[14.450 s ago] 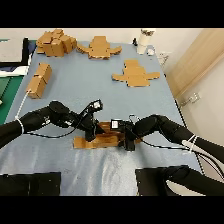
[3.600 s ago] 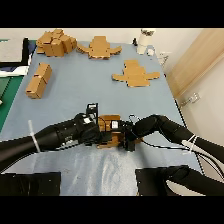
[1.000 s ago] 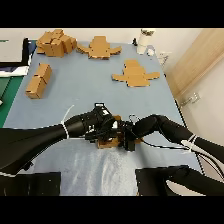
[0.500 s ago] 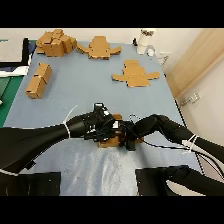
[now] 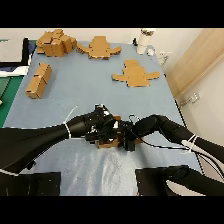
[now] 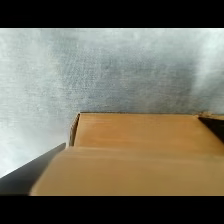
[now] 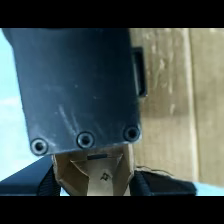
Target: Fold the box.
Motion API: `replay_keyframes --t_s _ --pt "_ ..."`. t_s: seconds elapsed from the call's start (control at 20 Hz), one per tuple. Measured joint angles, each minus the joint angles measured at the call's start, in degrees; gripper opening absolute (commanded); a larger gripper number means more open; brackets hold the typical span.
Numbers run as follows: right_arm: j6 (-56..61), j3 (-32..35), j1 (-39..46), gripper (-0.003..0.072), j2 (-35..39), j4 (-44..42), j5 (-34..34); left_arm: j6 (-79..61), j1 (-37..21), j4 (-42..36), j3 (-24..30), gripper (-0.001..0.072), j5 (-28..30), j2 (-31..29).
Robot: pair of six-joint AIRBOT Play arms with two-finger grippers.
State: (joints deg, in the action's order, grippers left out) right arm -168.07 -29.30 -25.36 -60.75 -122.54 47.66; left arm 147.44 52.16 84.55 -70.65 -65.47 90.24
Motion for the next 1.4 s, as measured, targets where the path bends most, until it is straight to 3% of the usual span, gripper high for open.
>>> replay_keyframes --t_s 0.45,1.2,1.4 --pt "0.02 0.00 0.00 0.0502 0.00 0.31 -0.02 -1.25 -2.19 -3.93 0.00 0.0549 -4.57 -3.34" --pt "0.04 0.00 0.00 0.0501 0.00 0.33 -0.02 -13.94 -17.84 -23.67 -0.11 0.0549 -7.82 -4.55" --pt "0.04 0.00 0.00 0.0501 0.00 0.33 -0.02 -20.37 -22.86 -27.34 -0.11 0.0521 -11.69 -4.55"
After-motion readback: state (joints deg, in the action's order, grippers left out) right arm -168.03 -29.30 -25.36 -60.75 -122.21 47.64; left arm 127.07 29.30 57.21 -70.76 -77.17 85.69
